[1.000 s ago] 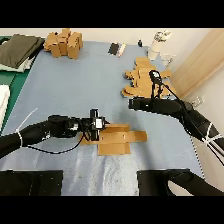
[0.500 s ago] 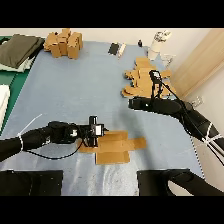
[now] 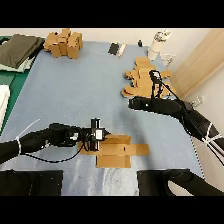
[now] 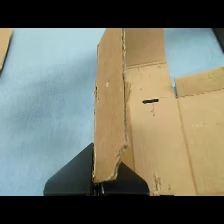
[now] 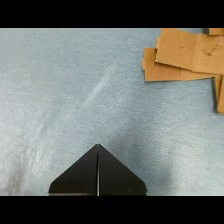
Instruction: Fold the box.
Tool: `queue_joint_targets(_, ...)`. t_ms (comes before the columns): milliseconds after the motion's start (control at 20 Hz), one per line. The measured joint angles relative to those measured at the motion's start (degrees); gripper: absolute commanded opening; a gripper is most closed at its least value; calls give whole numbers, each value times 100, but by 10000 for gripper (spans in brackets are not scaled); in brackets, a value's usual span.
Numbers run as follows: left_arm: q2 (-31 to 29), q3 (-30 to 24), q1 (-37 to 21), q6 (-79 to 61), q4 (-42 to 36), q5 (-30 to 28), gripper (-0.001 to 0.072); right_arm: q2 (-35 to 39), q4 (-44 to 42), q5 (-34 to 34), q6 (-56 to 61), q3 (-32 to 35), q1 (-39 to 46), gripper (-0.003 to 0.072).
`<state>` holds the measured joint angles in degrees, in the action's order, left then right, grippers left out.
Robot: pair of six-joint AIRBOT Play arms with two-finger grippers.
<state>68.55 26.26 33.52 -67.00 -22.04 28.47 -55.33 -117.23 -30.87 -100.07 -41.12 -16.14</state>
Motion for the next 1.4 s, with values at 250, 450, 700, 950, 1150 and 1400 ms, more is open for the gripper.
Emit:
queue_joint_targets(250,-66,0,146,234,13,17,17,0,0,0,0,0,0,1)
queue_joint_targets(450,-76,-2,175,317,57,20,17,0,0,-11,0,0,0,1)
queue_joint_targets(700,-76,11,179,356,234,20,320,0,0,-101,0,0,0,2)
queue_joint_targets(950,-87,35,179,361,304,17,176,0,-2,-122,0,0,0,1)
queue_joint_targets(1150,-249,48,179,382,321,-92,14,0,-2,-129,0,0,0,1)
queue_joint_targets(1400,-393,160,181,531,341,-560,13,0,0,-131,0,0,0,1)
